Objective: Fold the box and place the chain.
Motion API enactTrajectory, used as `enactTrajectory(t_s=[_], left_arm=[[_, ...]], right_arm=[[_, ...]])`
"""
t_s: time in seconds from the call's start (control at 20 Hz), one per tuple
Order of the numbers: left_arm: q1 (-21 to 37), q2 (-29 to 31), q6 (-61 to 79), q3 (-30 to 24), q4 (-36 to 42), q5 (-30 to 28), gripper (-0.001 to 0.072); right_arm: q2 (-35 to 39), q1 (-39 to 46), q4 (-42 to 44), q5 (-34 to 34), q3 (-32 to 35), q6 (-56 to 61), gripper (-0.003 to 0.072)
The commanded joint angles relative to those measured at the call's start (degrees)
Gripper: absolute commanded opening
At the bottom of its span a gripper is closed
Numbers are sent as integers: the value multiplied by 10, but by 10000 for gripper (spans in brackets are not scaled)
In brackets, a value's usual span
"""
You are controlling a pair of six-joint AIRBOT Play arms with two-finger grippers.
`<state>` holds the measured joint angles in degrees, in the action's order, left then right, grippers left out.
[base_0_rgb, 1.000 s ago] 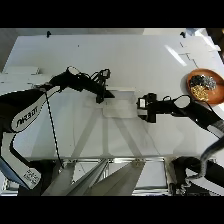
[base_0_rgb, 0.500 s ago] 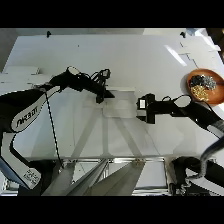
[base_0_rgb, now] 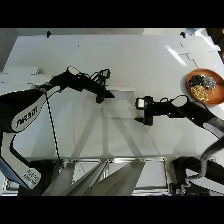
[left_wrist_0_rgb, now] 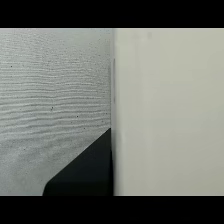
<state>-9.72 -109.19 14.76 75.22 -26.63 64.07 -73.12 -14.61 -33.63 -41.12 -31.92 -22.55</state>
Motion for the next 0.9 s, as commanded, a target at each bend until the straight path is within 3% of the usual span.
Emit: enactTrajectory(t_s=[0.0, 0.2, 0.55, 0.85], left_arm=[[0, 0, 0, 0, 0, 0, 13], [0, 0, 0, 0, 0, 0, 13], [0, 0, 0, 0, 0, 0, 13], [0, 0, 0, 0, 0, 0, 13]], right_arm=[[-21, -17, 16, 0, 0, 0, 690], [-21, -19, 27, 9, 0, 16, 690], [6, -19, 72, 96, 0, 76, 690], [25, -19, 75, 108, 0, 110, 690]])
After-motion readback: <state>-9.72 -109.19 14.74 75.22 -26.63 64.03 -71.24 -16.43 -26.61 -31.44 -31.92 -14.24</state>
